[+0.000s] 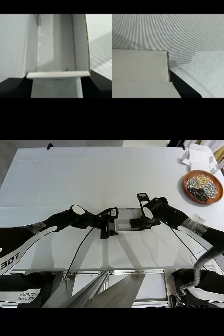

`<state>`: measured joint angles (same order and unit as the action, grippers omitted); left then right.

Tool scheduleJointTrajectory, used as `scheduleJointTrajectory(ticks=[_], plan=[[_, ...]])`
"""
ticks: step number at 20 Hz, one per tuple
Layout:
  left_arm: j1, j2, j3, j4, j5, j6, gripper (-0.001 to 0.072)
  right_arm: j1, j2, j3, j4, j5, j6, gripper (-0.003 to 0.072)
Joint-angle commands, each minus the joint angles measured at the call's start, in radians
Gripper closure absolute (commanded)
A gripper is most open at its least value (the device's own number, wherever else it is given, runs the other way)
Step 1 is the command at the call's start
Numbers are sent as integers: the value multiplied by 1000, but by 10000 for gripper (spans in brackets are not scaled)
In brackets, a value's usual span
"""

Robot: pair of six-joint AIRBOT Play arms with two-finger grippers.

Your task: Fold the box and place the chain.

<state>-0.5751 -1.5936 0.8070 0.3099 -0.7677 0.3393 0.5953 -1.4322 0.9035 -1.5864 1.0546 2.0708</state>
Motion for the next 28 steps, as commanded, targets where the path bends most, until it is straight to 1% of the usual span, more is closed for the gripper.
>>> scheduleJointTrajectory(ticks=[1, 2, 4, 5, 7, 9, 10, 14, 16, 18, 20, 21, 23, 25, 27, 28], plan=[[0, 0, 0, 0, 0, 1, 624, 1, -2, -1, 1, 8, -15, 670], [0, 0, 0, 0, 0, 1, 624, 1, -1, 0, 1, 7, -29, 633], [0, 0, 0, 0, 0, 1, 624, 1, 3, -1, 0, 9, -71, 337], [0, 0, 0, 0, 0, 1, 624, 1, 10, 0, -6, 9, -91, 274], [0, 0, 0, 0, 0, 1, 624, 1, 36, -1, -18, 12, -117, 273], [0, 0, 0, 0, 0, 1, 624, 1, 76, -1, -18, 13, -160, 257], [0, 0, 0, 0, 0, 1, 624, 1, 99, -1, -19, 16, -178, 200], [0, 0, 0, 0, -8, 1, 624, 1, 225, 0, -81, 29, -222, 196], [0, 0, 0, 0, -7, 1, 624, -24, 303, 5, -160, -1, -222, 228], [0, 0, 0, 0, -7, 0, 624, -98, 365, 35, -175, -1, -269, 235], [0, 0, 0, 0, -7, 1, 624, -206, 394, 73, -169, 0, -344, 234], [0, 0, 0, 0, -7, 1, 624, -274, 393, 96, -170, -4, -408, 235], [0, 0, 0, 0, -7, 1, 624, -422, 380, 121, -171, -52, -507, 236], [0, 0, 0, 0, -7, 0, 624, -579, 349, 128, -147, -119, -498, 237], [0, 0, 0, 0, -7, 1, 624, -709, 287, 128, -86, -168, -507, 288], [0, 0, 0, 0, -7, 1, 624, -760, 248, 129, -85, -202, -510, 290]])
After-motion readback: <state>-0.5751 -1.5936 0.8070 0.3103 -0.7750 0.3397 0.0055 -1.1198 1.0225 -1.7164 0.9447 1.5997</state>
